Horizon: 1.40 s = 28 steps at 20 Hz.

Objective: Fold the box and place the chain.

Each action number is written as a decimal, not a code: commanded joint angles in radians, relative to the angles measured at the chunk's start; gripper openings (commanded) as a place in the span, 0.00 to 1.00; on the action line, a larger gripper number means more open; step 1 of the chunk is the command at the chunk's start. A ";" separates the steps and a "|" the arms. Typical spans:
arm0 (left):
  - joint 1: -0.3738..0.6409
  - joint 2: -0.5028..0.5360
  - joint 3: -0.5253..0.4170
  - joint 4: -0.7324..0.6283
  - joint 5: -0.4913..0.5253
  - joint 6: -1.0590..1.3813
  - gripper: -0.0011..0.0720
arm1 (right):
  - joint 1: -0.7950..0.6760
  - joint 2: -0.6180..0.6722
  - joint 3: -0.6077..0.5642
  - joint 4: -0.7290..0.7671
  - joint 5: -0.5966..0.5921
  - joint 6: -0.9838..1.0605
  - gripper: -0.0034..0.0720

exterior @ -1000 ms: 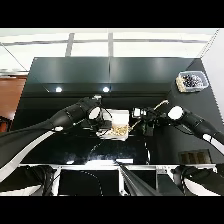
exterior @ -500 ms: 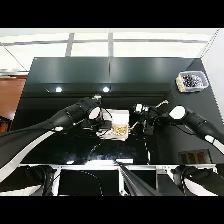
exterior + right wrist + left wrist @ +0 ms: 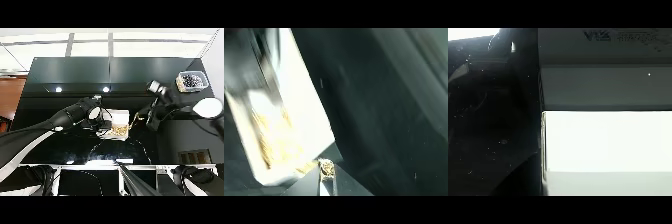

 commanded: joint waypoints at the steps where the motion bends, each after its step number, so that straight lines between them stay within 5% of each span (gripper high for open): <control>1: 0.000 -0.001 0.001 0.000 0.000 0.000 0.05 | 0.000 0.061 0.164 0.017 0.117 0.283 0.12; 9: 0.000 -0.001 0.001 -0.001 0.000 0.000 0.05 | 0.000 0.061 0.257 0.425 0.086 0.299 0.12; 14: 0.000 -0.001 0.001 0.000 0.002 0.000 0.05 | 0.000 0.056 0.244 0.341 0.096 0.311 0.12; 20: 0.000 -0.001 0.001 0.000 0.001 0.000 0.05 | 0.047 0.018 0.085 0.311 0.070 0.352 0.12; 21: 0.000 -0.001 0.001 -0.001 0.001 0.000 0.05 | 0.064 0.007 0.051 0.307 0.054 0.352 0.17; 22: 0.000 -0.001 0.001 0.000 0.001 0.000 0.05 | 0.084 -0.004 0.019 0.299 0.027 0.364 0.33; 24: 0.000 -0.001 0.001 0.000 0.000 0.000 0.05 | 0.110 -0.021 -0.021 0.230 -0.033 0.382 0.36; 25: 0.000 -0.001 0.001 0.000 0.000 0.000 0.05 | 0.107 -0.026 -0.022 0.163 -0.052 0.393 0.61; 26: 0.000 -0.001 0.001 0.000 0.000 0.000 0.05 | 0.095 -0.026 -0.022 0.069 -0.075 0.423 0.70; 28: 0.000 -0.001 0.001 0.000 0.000 0.000 0.05 | 0.057 -0.026 -0.026 -0.119 -0.069 0.431 0.70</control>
